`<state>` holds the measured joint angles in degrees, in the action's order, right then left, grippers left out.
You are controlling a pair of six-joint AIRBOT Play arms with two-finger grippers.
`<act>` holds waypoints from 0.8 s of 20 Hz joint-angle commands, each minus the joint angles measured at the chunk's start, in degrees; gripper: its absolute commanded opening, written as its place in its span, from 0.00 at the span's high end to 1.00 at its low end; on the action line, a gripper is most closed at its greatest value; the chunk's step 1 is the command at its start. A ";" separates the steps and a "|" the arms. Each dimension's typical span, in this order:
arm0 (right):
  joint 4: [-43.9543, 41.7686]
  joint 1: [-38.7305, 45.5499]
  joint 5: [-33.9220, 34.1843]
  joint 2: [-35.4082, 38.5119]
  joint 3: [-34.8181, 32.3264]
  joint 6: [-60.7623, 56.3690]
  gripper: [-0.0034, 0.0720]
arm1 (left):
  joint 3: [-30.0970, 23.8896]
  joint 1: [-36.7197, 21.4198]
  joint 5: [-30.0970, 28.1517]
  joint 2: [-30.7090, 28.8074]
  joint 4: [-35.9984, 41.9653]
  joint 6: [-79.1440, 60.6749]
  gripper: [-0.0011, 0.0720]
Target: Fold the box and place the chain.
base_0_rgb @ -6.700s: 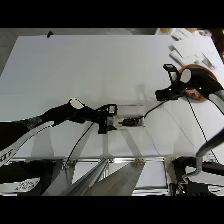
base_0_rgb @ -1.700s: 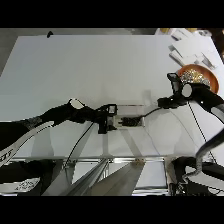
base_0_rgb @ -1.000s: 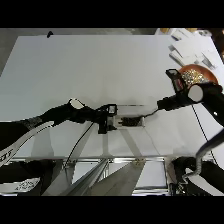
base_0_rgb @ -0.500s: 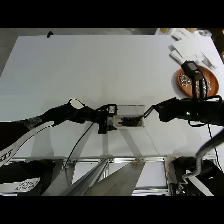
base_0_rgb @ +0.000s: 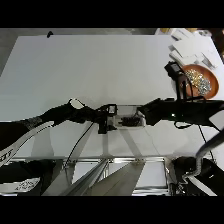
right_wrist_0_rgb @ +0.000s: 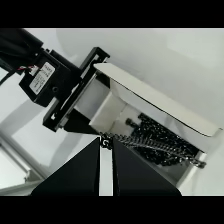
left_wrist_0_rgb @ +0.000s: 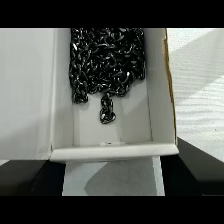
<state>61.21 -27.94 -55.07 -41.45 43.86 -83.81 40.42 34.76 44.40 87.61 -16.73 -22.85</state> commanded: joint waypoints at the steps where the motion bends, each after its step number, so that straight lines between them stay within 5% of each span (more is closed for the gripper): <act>1: -0.44 -3.85 2.47 -5.44 0.07 0.13 0.93 | 0.00 -0.04 -0.02 -0.04 0.00 -0.02 0.56; 8: 1.55 -9.73 6.62 -17.53 0.07 -2.97 0.93 | 0.00 -0.04 -0.02 -0.04 0.00 -0.02 0.56; 9: 2.27 -9.70 6.56 -18.95 0.07 -2.97 0.90 | 0.00 -0.04 -0.02 -0.02 0.00 -0.02 0.56; 10: 2.89 -9.66 6.56 -19.71 0.07 -2.97 0.76 | 0.00 -0.04 -0.02 -0.04 0.00 -0.04 0.56; 11: 3.23 -9.66 6.56 -19.76 0.09 -2.91 0.63 | 0.00 -0.04 0.00 -0.04 0.00 -0.02 0.56; 16: 3.28 -2.01 3.78 -10.58 1.25 10.21 0.61 | 0.00 -0.04 -0.02 -0.02 -0.02 -0.04 0.56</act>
<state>63.96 -34.17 -49.34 -55.96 44.42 -80.88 40.42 34.76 44.40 87.61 -16.73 -22.87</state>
